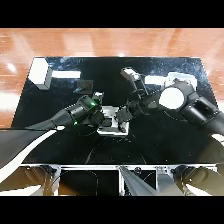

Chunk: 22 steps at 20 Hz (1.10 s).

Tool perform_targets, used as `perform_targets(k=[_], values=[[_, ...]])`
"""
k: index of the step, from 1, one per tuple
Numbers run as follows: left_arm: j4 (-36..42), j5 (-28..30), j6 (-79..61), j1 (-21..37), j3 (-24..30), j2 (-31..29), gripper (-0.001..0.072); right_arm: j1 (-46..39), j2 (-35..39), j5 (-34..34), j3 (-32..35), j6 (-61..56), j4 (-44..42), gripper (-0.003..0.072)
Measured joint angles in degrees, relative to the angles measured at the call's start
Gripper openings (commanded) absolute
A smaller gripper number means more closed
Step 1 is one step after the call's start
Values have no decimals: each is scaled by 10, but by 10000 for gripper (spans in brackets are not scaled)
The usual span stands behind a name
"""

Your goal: Fold the box and place the chain.

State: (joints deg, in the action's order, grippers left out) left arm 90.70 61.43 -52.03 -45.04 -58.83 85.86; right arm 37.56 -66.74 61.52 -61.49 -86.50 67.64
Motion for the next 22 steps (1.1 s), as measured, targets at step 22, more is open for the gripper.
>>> perform_targets(k=[22], values=[[0, 1, 0, 0, 0, 0, 21, -4, -52, 24, 16, 0, 39, 279]])
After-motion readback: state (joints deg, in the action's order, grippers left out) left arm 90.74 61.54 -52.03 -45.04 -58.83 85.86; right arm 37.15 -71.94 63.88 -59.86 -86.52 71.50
